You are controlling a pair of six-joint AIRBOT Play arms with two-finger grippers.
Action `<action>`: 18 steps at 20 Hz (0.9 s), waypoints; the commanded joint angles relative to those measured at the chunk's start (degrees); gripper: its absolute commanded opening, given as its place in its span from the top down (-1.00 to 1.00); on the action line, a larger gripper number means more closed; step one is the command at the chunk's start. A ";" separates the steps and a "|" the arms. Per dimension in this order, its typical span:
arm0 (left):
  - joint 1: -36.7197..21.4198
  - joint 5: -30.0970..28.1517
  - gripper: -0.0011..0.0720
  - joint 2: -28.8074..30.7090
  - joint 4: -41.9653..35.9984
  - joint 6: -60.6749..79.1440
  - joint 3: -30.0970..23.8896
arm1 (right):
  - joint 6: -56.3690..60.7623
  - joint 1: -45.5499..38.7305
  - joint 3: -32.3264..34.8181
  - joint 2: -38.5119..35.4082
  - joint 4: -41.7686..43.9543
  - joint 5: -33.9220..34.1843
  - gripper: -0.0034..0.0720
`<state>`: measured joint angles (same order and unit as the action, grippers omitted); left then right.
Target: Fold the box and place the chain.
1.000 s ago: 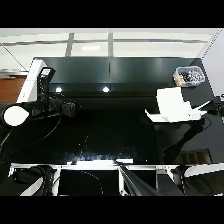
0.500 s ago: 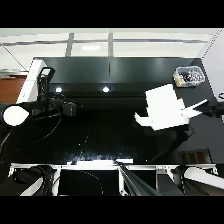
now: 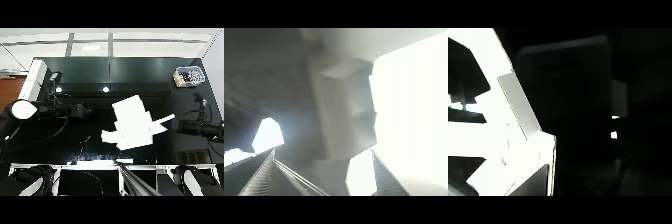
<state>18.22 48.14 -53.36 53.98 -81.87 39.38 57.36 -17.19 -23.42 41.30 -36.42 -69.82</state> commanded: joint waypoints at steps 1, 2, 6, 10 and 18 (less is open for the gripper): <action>0.04 3.87 -0.95 -9.77 -17.62 7.43 -0.02 | 3.78 8.63 4.42 -5.14 1.90 4.61 0.79; 0.04 5.09 -0.95 -12.98 -22.82 10.88 -0.02 | 4.02 10.12 4.39 -5.16 2.01 5.51 0.79; 0.04 8.11 -0.95 -23.45 -35.87 22.84 0.00 | 5.29 12.74 4.39 -5.16 2.16 7.52 0.79; 0.33 12.76 -0.95 -30.16 -37.97 26.58 0.00 | 5.66 12.72 4.39 -5.16 2.19 7.52 0.79; 6.62 12.72 -0.95 -35.69 -49.66 48.02 0.02 | 5.90 12.72 4.39 -5.16 2.19 7.52 0.79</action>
<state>23.09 60.05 -87.07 9.91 -43.33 39.40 63.07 -4.54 -19.05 36.18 -34.26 -62.35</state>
